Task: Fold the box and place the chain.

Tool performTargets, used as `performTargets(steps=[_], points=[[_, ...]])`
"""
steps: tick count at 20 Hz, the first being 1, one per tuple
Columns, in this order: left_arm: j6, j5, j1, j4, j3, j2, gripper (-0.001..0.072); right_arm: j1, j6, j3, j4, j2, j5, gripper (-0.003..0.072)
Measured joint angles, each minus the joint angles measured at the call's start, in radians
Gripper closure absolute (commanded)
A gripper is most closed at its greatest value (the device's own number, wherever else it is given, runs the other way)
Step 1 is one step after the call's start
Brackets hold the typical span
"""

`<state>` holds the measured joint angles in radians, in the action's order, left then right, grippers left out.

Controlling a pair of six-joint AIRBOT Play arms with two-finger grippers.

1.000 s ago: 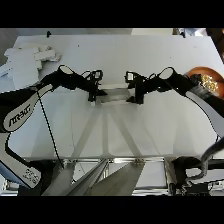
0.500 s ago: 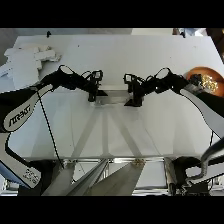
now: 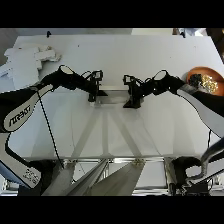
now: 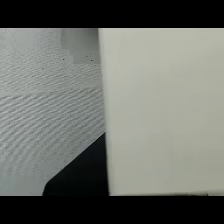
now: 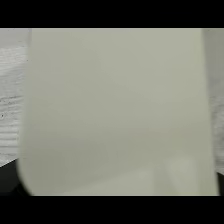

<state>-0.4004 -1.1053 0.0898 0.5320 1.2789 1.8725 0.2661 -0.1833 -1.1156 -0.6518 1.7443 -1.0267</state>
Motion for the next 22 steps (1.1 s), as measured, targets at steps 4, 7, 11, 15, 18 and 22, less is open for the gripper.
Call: performTargets(steps=[4, 7, 11, 15, 18, 22], points=[[0.0, 0.002, 0.0, 0.0, 0.0, 0.0, 0.0692, 0.0, -0.002, 0.014, 0.014, 0.003, 0.029, -0.0009], [0.0, 0.002, 0.0, 0.0, 0.0, 0.0, 0.0692, 0.0, -0.021, 0.035, 0.04, 0.003, 0.052, -0.0009], [0.0, 0.002, 0.0, 0.0, 0.0, 0.0, 0.0692, 0.0, -0.039, 0.047, 0.055, 0.003, 0.068, -0.0009], [0.0, 0.002, 0.0, 0.0, 0.0, 0.0, 0.0692, 0.0, -0.052, 0.05, 0.034, 0.004, 0.063, -0.0009], [0.0, 0.002, 0.0, -0.001, 0.0, 0.0, 0.0692, 0.001, -0.057, 0.05, 0.002, 0.004, 0.056, -0.0009], [0.0, 0.002, 0.0, -0.001, 0.0, 0.0, 0.0692, 0.002, -0.059, 0.05, -0.017, 0.004, 0.056, -0.0009]])
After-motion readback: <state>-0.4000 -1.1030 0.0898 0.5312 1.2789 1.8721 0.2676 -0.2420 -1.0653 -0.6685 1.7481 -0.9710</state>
